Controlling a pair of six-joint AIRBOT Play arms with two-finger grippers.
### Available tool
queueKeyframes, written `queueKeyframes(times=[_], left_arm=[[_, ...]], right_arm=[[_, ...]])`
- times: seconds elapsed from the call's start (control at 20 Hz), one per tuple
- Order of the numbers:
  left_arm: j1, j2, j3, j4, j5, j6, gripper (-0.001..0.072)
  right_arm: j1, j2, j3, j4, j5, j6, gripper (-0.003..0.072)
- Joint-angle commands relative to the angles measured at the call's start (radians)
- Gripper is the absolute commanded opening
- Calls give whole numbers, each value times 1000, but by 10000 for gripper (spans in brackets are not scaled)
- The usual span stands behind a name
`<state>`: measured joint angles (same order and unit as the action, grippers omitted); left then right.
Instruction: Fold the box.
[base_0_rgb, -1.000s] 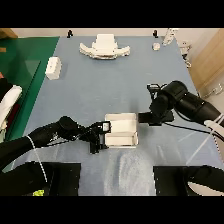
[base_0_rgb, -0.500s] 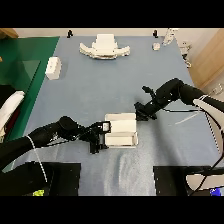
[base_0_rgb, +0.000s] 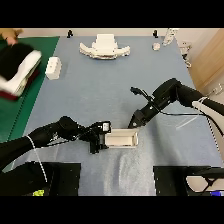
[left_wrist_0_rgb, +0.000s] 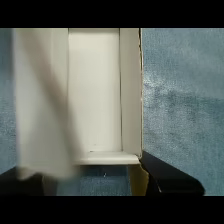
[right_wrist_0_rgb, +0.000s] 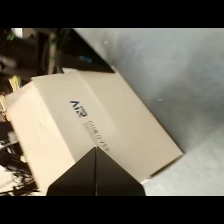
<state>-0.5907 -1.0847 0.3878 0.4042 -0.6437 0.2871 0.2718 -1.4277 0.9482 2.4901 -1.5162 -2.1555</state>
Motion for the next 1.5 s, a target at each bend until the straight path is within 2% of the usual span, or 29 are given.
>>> queueKeyframes(times=[0.0,0.3,0.5,0.7,0.75,0.85,0.9,0.95,1.1,1.2,1.45], left_arm=[[0,0,0,0,0,0,474],[0,0,0,0,0,0,474],[0,0,0,0,0,0,474],[0,0,0,0,0,0,474],[0,0,0,0,0,0,474],[0,0,0,0,0,0,474],[0,0,0,0,0,0,474],[0,0,0,0,0,0,474],[0,0,0,0,0,0,474],[0,0,0,0,0,0,474],[0,0,0,0,0,0,474]], right_arm=[[71,114,-62,-21,95,-158,0],[232,361,-280,-122,471,-264,1],[359,524,-379,-230,735,-283,1],[479,639,-440,-298,866,-366,18],[497,649,-441,-312,866,-379,69],[523,650,-441,-329,862,-433,310],[535,644,-441,-333,861,-471,400],[545,634,-441,-340,861,-498,453],[549,574,-441,-340,862,-586,454],[563,540,-441,-337,868,-636,553],[576,513,-441,-387,944,-681,553]])
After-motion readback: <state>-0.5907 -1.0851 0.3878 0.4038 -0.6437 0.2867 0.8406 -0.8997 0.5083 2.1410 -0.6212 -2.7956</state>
